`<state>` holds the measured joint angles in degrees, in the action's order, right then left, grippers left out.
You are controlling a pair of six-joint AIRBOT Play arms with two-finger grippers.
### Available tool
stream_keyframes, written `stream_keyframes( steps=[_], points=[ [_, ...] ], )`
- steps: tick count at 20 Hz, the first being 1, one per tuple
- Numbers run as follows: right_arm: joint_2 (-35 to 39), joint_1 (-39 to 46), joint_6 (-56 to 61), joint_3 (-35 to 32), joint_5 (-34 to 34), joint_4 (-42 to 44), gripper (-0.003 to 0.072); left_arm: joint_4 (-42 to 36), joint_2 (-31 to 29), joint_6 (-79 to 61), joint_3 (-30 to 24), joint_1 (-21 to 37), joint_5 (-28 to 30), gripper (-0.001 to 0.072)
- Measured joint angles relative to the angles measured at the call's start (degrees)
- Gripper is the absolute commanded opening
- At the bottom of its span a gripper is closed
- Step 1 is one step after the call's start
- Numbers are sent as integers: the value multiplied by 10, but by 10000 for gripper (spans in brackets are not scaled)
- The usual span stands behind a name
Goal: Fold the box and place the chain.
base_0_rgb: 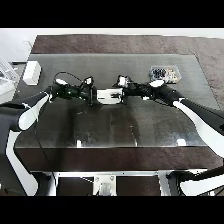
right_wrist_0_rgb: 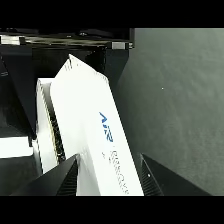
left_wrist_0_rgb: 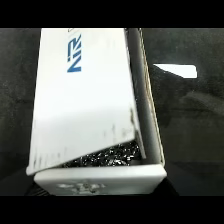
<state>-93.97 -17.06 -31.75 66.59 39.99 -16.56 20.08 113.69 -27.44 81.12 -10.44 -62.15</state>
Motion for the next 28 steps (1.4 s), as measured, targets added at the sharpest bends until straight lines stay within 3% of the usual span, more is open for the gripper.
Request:
stream_keyframes(
  steps=[1, 6, 18, 20, 25, 28],
  points=[
    [0, 0, -1, 0, 7, 0, 407, 0, 0, 0, 0, 0, 0, 558],
    [-1, 2, -1, -9, 83, 1, 406, 2, 0, -2, 0, -1, -5, 558],
    [-9, 25, 1, -40, 139, 0, 402, 1, 0, -1, 0, 0, 1, 558],
    [-11, 33, 3, -41, 149, 2, 314, 0, 0, 0, 0, 0, 2, 558],
    [-12, 62, 10, -21, 224, 68, 3, -1, 0, 1, 0, 0, 3, 558],
    [-14, 70, 54, -3, 233, 77, 2, 0, 0, 0, 0, 0, 3, 558]
  ],
)
